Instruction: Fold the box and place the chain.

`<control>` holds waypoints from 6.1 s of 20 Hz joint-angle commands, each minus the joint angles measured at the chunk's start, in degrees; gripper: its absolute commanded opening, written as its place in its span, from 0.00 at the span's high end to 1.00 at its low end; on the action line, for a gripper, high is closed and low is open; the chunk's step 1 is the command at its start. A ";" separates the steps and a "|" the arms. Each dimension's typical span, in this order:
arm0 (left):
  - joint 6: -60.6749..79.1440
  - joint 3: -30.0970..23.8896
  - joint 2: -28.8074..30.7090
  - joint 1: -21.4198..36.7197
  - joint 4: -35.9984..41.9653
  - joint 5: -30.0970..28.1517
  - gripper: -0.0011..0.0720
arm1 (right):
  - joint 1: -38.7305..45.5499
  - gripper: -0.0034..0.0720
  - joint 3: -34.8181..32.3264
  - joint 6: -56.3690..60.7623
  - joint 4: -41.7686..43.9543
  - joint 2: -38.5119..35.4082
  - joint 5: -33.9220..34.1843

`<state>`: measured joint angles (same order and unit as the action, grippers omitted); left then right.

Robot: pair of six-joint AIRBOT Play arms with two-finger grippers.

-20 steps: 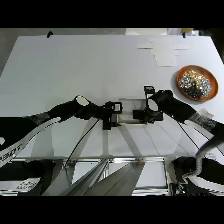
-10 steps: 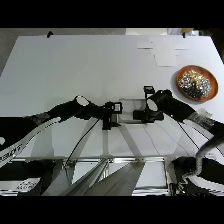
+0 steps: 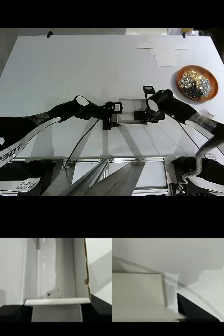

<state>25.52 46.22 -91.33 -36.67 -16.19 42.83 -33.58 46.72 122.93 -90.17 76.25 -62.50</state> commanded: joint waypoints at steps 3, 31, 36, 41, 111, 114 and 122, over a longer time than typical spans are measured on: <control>0.00 0.02 0.00 0.02 -0.15 -0.20 0.75 | 0.04 0.50 0.07 -12.63 -1.75 -8.94 -3.91; 0.00 0.02 0.00 0.02 -0.13 -0.17 0.75 | 57.46 0.63 20.90 -40.37 -0.33 11.41 8.09; 0.00 0.02 0.00 0.02 -0.15 -0.15 0.75 | 57.46 0.64 20.90 -40.59 1.92 14.38 8.33; 0.00 0.02 0.00 0.02 -0.13 -0.15 0.75 | 57.46 0.71 20.90 -40.94 2.34 14.43 9.88; 0.00 0.02 0.00 0.02 -0.13 -0.15 0.75 | 3.17 0.90 -7.96 -40.92 27.19 -16.48 17.51; 0.00 0.02 0.00 0.02 -0.13 -0.17 0.75 | 3.17 0.79 -7.93 -40.94 27.04 -16.11 17.99; 0.00 0.02 0.00 0.02 -0.13 -0.17 0.75 | 12.24 0.61 5.62 -40.89 18.91 -20.65 3.41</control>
<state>25.50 46.22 -91.33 -36.67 -16.32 42.68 -25.96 46.59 82.02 -66.48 57.21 -51.64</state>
